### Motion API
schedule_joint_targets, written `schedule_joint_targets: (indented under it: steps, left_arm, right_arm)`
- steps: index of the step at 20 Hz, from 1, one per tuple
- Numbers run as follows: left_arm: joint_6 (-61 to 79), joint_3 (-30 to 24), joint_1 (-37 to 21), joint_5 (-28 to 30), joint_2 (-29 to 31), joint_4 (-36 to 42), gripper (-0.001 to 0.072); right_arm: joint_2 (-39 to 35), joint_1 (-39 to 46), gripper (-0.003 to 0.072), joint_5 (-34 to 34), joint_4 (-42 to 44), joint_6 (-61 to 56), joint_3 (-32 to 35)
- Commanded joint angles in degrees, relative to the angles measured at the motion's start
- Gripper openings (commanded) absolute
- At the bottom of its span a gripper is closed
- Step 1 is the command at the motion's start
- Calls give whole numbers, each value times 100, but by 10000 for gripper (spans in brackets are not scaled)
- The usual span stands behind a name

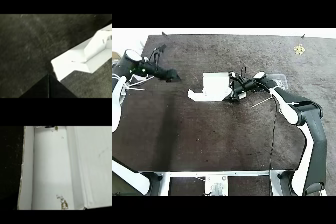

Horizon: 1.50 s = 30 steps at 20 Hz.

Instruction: Fold the box and place the chain.

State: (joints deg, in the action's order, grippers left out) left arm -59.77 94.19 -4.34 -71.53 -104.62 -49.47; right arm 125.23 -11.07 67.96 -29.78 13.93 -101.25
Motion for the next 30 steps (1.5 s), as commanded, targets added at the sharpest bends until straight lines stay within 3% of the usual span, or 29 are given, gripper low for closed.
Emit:
schedule_joint_targets:
  steps: [1,5,9,15,22,23,24,25,30]
  left_arm:
    - [-470,-688,-63,107,9,-74,11]
    - [-179,-1438,-57,433,9,551,11]
    - [157,-1803,26,772,-7,968,11]
    - [358,-1825,356,682,-339,1775,11]
    - [584,-1766,466,490,-337,2177,13]
    - [584,-1731,463,479,-332,2179,30]
    - [584,-1676,466,415,-330,2186,280]
    - [579,-1609,463,317,-330,2201,428]
    - [577,-1294,619,68,-317,2208,409]
  right_arm:
    - [2,-4,439,2,0,0,0]
    - [2,-4,439,0,0,0,0]
    - [2,-4,439,2,2,0,0]
    - [2,-4,439,0,0,0,2]
    - [2,-4,439,0,0,0,0]
    - [2,-4,439,0,2,0,0]
    - [2,-4,439,0,2,0,0]
    - [2,-4,439,0,2,0,0]
    - [2,-4,439,2,2,0,0]
